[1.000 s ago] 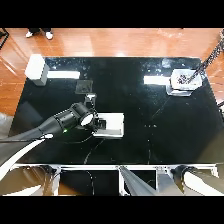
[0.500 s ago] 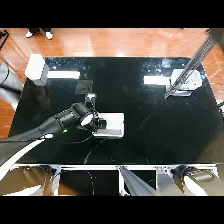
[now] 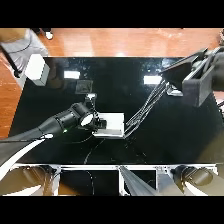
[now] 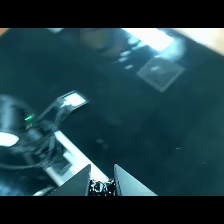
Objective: Fold the box and place the chain.
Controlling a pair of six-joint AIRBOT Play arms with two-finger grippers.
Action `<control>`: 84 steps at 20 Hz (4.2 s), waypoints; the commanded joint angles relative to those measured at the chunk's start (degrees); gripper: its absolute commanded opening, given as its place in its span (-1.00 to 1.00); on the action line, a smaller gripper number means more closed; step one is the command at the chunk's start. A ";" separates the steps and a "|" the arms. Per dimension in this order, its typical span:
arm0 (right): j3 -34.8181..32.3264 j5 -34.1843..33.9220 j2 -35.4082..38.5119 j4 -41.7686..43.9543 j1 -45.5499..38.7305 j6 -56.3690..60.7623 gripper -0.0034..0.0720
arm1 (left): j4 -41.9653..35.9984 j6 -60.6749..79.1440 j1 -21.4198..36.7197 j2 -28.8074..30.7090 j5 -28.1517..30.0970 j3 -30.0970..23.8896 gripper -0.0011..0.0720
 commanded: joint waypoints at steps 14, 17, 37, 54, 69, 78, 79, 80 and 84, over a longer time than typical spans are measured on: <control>-0.13 2.47 -9.16 9.49 6.36 -2.71 -0.86 | -1.03 0.00 -0.04 -0.02 1.07 0.00 -0.91; -0.13 2.47 -9.18 9.51 6.36 -2.73 -0.86 | -1.03 0.00 -0.04 -0.02 1.40 0.00 -0.91; -14.29 4.42 -14.03 6.40 9.14 -3.39 -0.86 | -1.09 0.00 -0.04 -0.02 2.47 0.00 -0.91; -23.15 5.18 -19.10 7.78 4.24 -9.73 0.50 | -1.22 0.02 -0.04 -0.02 2.67 0.00 -0.91; -50.82 24.20 -13.05 14.62 -2.27 -45.33 0.95 | -1.18 0.02 0.02 -0.02 2.36 0.00 -0.91; -50.82 34.91 -16.90 13.66 4.13 -49.27 0.45 | 3.28 -0.20 0.00 -0.02 -3.26 2.93 -0.92; -50.82 34.91 -16.90 13.60 4.15 -49.90 0.45 | 3.61 -0.46 0.00 -0.02 -3.19 3.52 -0.92; -50.82 34.91 -16.90 13.66 4.15 -50.27 0.45 | 3.56 -0.48 0.00 -0.04 -3.10 3.80 -0.92; -50.80 35.74 -16.96 13.81 4.15 -50.34 0.33 | 2.75 -0.59 -0.07 -1.31 -2.78 3.80 -0.92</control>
